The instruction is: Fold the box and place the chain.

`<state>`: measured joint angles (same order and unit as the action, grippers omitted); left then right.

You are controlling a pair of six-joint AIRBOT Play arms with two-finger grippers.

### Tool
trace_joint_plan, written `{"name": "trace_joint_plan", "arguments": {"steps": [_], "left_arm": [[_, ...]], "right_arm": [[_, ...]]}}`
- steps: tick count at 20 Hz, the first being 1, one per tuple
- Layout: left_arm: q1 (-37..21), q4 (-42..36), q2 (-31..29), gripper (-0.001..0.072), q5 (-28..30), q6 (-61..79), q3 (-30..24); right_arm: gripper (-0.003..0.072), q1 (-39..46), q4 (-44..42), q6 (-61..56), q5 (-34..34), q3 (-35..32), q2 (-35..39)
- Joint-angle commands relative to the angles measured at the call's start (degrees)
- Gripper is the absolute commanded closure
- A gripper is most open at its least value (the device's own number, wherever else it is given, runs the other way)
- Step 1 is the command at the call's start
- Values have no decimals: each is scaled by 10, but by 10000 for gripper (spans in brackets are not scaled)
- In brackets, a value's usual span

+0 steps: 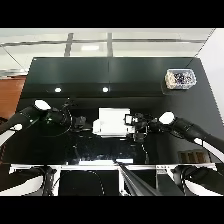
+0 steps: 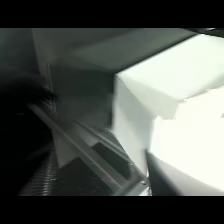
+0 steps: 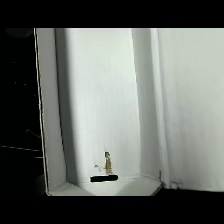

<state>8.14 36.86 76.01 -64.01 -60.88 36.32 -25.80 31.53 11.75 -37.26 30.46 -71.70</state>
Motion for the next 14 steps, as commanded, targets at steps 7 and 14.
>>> {"name": "trace_joint_plan", "arguments": {"steps": [7,14], "left_arm": [[53,-37,0,9,-25,8,41],[88,-47,0,225,-20,-11,41]], "right_arm": [[551,0,0,0,0,0,0],[551,0,0,0,0,0,0]]}}
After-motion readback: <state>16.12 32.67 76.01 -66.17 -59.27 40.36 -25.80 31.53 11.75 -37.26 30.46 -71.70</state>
